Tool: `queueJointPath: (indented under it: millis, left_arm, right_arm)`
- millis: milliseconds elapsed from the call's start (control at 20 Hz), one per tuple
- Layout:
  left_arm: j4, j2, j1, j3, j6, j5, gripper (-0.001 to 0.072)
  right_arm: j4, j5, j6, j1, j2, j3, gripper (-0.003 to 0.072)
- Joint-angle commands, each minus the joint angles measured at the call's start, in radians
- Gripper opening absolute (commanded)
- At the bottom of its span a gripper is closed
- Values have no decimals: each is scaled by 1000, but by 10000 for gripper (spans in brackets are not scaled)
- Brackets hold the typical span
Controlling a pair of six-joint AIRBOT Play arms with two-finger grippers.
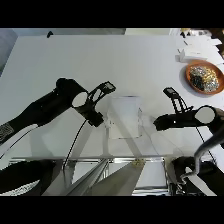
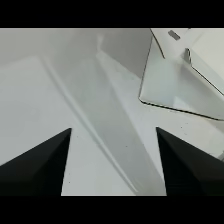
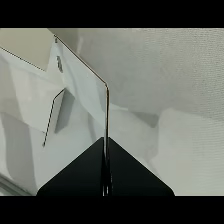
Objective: Fold the box and place the chain.
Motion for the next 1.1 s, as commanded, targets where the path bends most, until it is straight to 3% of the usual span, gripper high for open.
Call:
queueJointPath:
  millis: [0,150,250,600,800,900,1050]
  left_arm:
    - [-245,-2,128,-7,293,100,620]
    - [-684,-26,299,-7,648,113,621]
    - [-830,-59,360,-7,784,112,621]
    - [-858,-245,307,-7,909,107,620]
    - [-944,-307,255,-7,999,179,607]
    - [-950,-312,250,-7,1028,195,534]
    - [-905,-312,254,-7,1028,184,186]
  right_arm:
    - [3,0,7,14,1,-1,16]
    - [4,-1,7,14,1,-1,16]
    - [3,-1,7,14,1,-1,16]
    - [4,-1,7,14,1,-1,16]
    - [3,0,7,14,1,-1,16]
    - [3,2,7,14,1,-1,16]
    - [3,3,7,14,1,-1,16]
